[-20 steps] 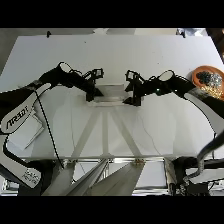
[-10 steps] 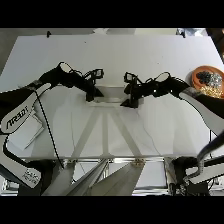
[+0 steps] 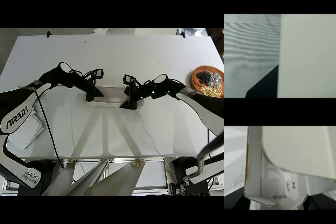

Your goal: Fold the box and place the chain.

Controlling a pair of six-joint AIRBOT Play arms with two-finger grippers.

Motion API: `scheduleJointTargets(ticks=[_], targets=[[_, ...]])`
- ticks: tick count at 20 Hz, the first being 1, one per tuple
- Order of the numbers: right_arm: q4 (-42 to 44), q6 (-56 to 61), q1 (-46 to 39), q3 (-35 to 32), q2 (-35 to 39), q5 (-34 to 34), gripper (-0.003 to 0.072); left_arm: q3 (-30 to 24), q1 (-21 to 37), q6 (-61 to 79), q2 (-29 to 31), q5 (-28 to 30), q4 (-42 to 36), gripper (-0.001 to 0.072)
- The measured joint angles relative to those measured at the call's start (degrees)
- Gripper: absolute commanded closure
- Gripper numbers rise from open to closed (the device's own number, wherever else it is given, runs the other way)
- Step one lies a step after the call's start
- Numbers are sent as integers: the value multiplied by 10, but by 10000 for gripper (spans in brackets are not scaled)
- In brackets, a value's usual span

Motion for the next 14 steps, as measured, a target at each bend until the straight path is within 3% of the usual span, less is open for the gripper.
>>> scheduleJointTargets(ticks=[14], targets=[[0, -2, 0, 0, -6, 15, 38, 0, 0, 0, 0, 0, 0, 695]])
